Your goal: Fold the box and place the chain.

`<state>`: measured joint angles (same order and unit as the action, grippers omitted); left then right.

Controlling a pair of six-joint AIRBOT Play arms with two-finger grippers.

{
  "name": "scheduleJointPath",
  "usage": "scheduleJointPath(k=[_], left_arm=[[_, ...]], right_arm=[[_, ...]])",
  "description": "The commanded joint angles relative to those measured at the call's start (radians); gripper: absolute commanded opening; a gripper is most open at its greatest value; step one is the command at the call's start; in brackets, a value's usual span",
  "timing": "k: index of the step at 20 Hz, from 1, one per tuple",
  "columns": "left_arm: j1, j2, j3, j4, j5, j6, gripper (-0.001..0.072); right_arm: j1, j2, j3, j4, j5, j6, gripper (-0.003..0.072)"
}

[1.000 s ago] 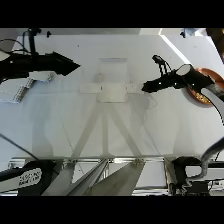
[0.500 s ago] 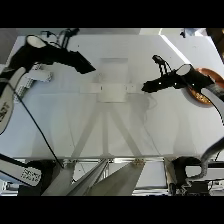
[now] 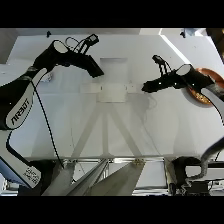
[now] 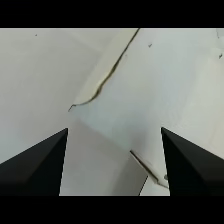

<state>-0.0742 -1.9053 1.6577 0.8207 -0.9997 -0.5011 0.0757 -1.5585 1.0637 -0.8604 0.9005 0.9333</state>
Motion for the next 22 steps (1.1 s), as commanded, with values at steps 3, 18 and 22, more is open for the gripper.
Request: scheduleJointPath(k=[3, 18, 22], left_arm=[[-0.035, -0.03, 0.003, 0.007, 0.012, -0.039, 0.0625], [-0.038, -0.034, 0.003, 0.007, -0.142, 0.052, 0.001], [-0.038, -0.034, 0.003, 0.007, -0.142, 0.053, 0.001]], right_arm=[[0.001, -0.001, 0.0, 0.0, 0.0, 0.0, 0.0012], [0.001, -0.001, 0.0, 0.0, 0.0, 0.0, 0.0012], [0.001, -0.001, 0.0, 0.0, 0.0, 0.0, 0.0012]])
